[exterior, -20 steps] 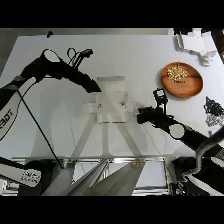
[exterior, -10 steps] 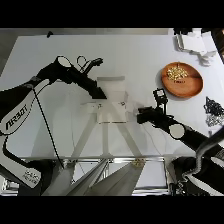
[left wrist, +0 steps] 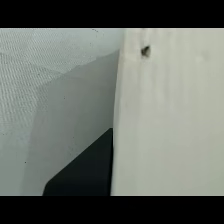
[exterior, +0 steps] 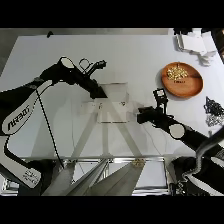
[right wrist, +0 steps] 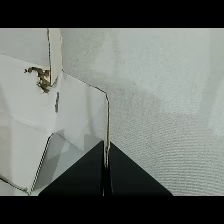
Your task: Fold the box and place the chain.
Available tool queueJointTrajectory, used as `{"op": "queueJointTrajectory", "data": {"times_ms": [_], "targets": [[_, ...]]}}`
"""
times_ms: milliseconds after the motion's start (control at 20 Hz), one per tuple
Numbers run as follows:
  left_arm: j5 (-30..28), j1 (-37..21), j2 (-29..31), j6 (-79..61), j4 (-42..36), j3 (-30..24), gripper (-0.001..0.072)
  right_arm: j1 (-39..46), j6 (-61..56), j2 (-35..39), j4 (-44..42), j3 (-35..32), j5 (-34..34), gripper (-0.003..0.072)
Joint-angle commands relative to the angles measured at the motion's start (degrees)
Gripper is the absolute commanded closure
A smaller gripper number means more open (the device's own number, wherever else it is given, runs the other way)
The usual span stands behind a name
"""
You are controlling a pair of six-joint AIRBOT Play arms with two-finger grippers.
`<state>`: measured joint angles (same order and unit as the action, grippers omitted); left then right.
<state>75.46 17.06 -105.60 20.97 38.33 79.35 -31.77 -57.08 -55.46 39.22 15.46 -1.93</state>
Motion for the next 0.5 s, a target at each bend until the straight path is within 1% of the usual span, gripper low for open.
{"op": "queueJointTrajectory", "data": {"times_ms": [0, 450], "targets": [[-0.2, 0.07, -0.04, -0.37, -0.15, 0.07, 0.0697, -0.07, -0.02, -0.02, -0.02, 0.02, -0.15, 0.0678], [-0.63, 0.17, -0.04, -0.22, -0.17, 0.04, 0.0696, -0.07, -0.02, -0.02, -0.02, 0.02, -0.13, 0.0678]]}}
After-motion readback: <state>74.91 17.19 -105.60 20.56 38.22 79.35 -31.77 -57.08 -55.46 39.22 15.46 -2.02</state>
